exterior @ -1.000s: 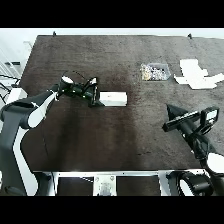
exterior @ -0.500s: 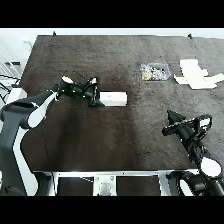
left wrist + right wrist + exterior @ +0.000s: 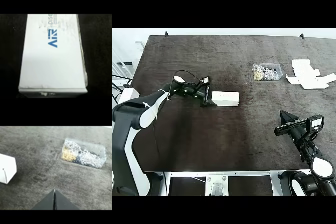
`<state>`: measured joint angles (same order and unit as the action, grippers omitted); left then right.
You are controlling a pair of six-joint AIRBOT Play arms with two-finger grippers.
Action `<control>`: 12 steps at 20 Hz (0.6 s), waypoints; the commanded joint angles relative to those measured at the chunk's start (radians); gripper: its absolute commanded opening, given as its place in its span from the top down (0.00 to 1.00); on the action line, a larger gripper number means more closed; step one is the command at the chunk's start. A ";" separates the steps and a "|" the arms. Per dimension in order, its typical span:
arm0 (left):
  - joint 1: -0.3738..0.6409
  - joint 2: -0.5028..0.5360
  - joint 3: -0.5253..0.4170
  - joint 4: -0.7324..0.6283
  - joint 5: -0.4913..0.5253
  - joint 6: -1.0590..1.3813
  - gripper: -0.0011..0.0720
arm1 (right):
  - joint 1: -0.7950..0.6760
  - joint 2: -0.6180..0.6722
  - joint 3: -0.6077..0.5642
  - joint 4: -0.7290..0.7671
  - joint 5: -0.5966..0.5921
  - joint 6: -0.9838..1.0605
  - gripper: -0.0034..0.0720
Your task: Fold the box and place the chain.
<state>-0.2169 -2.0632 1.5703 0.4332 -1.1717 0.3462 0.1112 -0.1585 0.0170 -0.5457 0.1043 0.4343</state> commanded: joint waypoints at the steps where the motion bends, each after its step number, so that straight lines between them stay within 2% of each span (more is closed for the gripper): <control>1: 0.001 0.043 0.003 -0.005 0.016 -0.085 0.96 | 0.000 0.001 -0.001 -0.001 0.000 0.000 0.94; 4: 0.020 0.135 0.006 -0.005 0.130 -0.171 0.96 | 0.000 0.001 -0.001 -0.001 0.000 0.000 0.94; 9: 0.137 0.278 0.005 -0.007 0.552 -0.351 0.96 | 0.000 0.001 -0.001 -0.001 0.000 0.000 0.94; 11: 0.212 0.290 0.005 -0.007 0.659 -0.436 0.96 | 0.000 0.001 -0.001 -0.001 0.000 0.000 0.94; 12: 0.249 0.288 0.005 -0.007 0.671 -0.473 0.96 | 0.000 0.001 -0.001 -0.001 0.000 0.000 0.94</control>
<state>-0.0513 -1.8038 1.5745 0.4236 -0.6750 0.0025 0.1112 -0.1585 0.0170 -0.5465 0.1040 0.4343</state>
